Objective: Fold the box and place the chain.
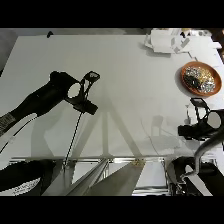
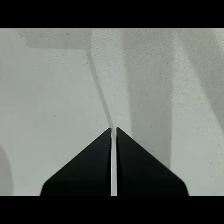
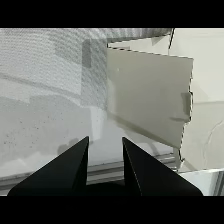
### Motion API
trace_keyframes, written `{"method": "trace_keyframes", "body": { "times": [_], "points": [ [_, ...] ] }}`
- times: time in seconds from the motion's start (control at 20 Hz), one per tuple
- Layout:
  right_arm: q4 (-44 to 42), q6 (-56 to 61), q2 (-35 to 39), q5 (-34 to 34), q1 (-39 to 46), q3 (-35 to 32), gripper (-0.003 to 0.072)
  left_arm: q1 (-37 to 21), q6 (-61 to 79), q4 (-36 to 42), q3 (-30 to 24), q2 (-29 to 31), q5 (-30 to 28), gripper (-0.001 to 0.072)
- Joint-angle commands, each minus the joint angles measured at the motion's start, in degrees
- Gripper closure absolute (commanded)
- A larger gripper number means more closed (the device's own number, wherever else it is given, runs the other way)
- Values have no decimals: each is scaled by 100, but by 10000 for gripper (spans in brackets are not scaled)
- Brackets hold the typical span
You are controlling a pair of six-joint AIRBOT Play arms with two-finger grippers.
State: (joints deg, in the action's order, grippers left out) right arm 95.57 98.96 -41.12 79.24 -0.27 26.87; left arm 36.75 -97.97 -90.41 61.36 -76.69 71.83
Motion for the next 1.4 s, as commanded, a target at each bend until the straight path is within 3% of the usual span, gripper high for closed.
{"method": "trace_keyframes", "body": {
  "times": [0.0,0.35,0.55,0.6,0.65,0.8,0.85,0.95,1.0,1.2,1.3,1.35],
  "points": [
    [-2,0,4,-2,4,4,468,-2,2,-2,0,4,0,678],
    [20,0,4,-81,4,37,468,-2,2,-2,0,4,-2,678],
    [874,-151,4,289,4,761,469,-2,2,-2,0,4,0,678],
    [1346,-164,4,361,4,929,489,-2,2,-2,0,4,-2,678],
    [2048,-192,4,382,7,1003,673,-2,2,-2,0,4,-2,678],
    [3147,-483,-87,-225,664,1003,668,-2,2,-2,0,4,-2,678],
    [3167,-605,-173,-546,1064,1003,618,-2,2,-2,0,4,-2,678],
    [3158,-822,-557,-940,1862,1003,176,-4,2,-2,0,4,-2,678],
    [3158,-914,-868,-999,2146,1005,113,-2,2,-2,0,4,-2,678],
    [3467,-933,-2033,-984,2420,1005,118,-2,2,-2,0,4,-2,678],
    [3814,-796,-2354,-994,2422,1005,193,-2,2,-2,0,4,0,678],
    [3947,-708,-2452,-1034,2422,1005,194,-2,2,-2,0,4,-2,678]
  ]
}}
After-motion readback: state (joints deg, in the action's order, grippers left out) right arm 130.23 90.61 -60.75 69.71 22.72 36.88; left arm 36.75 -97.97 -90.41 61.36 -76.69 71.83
